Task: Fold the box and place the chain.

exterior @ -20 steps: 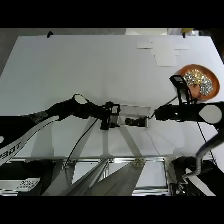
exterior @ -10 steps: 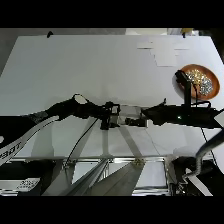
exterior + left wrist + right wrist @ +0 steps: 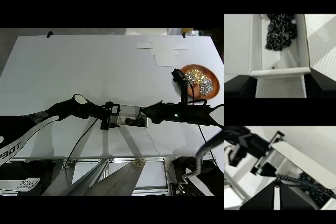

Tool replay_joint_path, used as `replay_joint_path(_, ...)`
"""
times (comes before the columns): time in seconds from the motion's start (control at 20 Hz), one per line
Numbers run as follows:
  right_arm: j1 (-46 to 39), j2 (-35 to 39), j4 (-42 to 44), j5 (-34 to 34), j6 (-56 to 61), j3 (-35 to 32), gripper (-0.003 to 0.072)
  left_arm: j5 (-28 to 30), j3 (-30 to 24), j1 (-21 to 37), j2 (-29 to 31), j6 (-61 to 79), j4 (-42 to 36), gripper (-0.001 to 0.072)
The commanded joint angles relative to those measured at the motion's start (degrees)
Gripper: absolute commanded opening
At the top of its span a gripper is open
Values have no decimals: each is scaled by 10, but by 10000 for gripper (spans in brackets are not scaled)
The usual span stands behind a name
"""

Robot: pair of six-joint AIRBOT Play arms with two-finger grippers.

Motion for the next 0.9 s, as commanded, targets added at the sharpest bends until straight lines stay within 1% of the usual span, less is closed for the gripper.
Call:
replay_joint_path(0.0,0,-45,-43,17,-5,0,186,0,0,0,0,0,0,89)
replay_joint_path(0.1,0,-58,-42,20,-40,1,336,0,0,0,0,0,0,89)
replay_joint_path(0.15,0,-56,-42,18,-49,2,343,0,0,0,0,0,0,89)
replay_joint_path(0.2,-1,-56,-45,15,-49,10,338,0,0,0,0,0,0,89)
replay_joint_path(0.25,0,-56,-63,12,-47,28,305,0,0,0,0,0,0,89)
replay_joint_path(0.3,-1,-56,-94,9,-39,52,248,0,0,0,0,0,0,89)
replay_joint_path(0.4,0,-56,-200,-7,17,108,237,0,0,0,0,0,0,89)
replay_joint_path(0.45,-1,-56,-267,-21,59,130,237,0,0,0,0,0,0,89)
replay_joint_path(0.5,-1,-56,-325,-36,97,141,215,0,0,0,0,0,0,89)
replay_joint_path(0.55,0,-57,-375,-51,132,143,156,0,0,0,0,0,0,89)
replay_joint_path(0.65,-1,-81,-437,-41,185,143,155,0,0,0,0,0,0,89)
replay_joint_path(0.75,-1,-126,-465,-31,214,143,159,0,0,0,0,0,0,89)
replay_joint_path(0.85,-1,-182,-482,-37,243,143,163,0,0,0,0,0,0,89)
